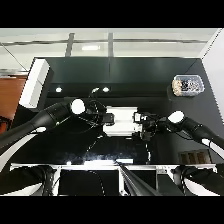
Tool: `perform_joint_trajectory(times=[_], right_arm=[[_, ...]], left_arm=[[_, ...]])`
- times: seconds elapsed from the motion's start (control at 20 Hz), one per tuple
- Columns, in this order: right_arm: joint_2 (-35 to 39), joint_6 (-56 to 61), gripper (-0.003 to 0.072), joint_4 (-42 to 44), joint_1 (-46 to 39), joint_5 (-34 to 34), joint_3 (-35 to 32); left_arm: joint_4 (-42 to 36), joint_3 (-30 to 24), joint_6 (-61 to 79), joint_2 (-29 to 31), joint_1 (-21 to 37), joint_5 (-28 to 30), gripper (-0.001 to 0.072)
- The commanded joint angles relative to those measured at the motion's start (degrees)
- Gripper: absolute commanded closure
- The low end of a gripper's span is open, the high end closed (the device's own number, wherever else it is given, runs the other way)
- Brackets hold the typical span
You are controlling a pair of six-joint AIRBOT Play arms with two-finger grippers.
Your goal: Fold the box and place the chain.
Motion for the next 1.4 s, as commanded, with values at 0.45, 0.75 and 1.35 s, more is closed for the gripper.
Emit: perform_joint_trajectory(times=[0.45, 0.75, 1.35], right_arm=[[-0.02, 0.02, 0.0479, 0.02, 0.02, -0.02, 0.02], [-0.02, 0.02, 0.0478, 0.02, 0.02, 0.00, 0.02], [-0.02, 0.02, 0.0479, 0.02, 0.02, -0.02, 0.02]], left_arm=[[4.76, 2.36, -3.87, -1.77, -2.19, -3.58, 0.0306], [20.96, 10.62, -15.80, -8.90, -6.86, -10.56, 0.0306], [25.35, 19.26, -26.34, -16.92, -11.13, -23.06, 0.0312]])
